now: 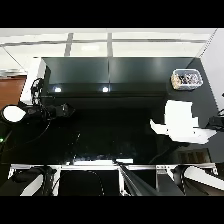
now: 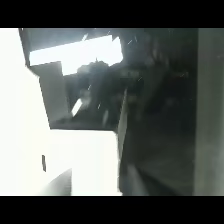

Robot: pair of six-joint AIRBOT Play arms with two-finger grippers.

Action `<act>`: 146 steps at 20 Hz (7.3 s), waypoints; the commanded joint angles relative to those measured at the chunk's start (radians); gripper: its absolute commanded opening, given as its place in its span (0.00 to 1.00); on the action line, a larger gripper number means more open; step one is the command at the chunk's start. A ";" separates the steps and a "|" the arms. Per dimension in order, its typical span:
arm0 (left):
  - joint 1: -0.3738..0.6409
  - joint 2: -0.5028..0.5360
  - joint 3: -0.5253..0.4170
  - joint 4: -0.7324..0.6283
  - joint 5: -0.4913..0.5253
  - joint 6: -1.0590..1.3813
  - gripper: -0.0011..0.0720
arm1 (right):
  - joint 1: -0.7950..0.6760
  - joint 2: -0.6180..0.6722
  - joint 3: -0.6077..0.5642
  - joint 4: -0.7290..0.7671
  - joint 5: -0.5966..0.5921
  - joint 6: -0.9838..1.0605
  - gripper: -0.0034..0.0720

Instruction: Fold the box and place the chain.

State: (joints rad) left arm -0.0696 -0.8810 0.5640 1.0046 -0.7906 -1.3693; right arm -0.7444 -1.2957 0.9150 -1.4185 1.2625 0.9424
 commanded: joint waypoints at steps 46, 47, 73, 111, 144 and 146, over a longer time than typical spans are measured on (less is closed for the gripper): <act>-0.189 -0.704 0.370 -0.373 -0.581 0.937 0.11 | 1.006 0.445 -0.597 0.901 -0.569 -0.034 0.15; -0.185 -0.703 0.388 -0.369 -0.595 0.937 0.06 | 0.991 0.445 -0.567 0.852 -0.532 -0.029 0.51; -0.363 -0.629 0.417 -0.283 -0.212 1.362 0.06 | 1.288 0.240 -0.365 0.502 -0.418 -0.835 0.95; -0.377 -0.637 0.417 -0.305 -0.189 1.363 0.06 | 1.112 0.075 -0.311 0.961 -0.519 -1.258 0.95; -0.355 -0.589 0.418 -0.203 -0.253 1.244 0.66 | 1.125 -0.026 -0.306 0.833 -0.541 -1.204 0.67; -0.324 -0.518 0.418 -0.070 -0.270 1.033 0.99 | 1.125 -0.026 -0.306 0.833 -0.541 -1.204 0.67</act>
State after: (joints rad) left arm -0.4198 -1.4612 0.9810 0.7914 -1.0321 -0.1284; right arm 0.3794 -1.3212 0.6086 -0.5827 0.7219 -0.2626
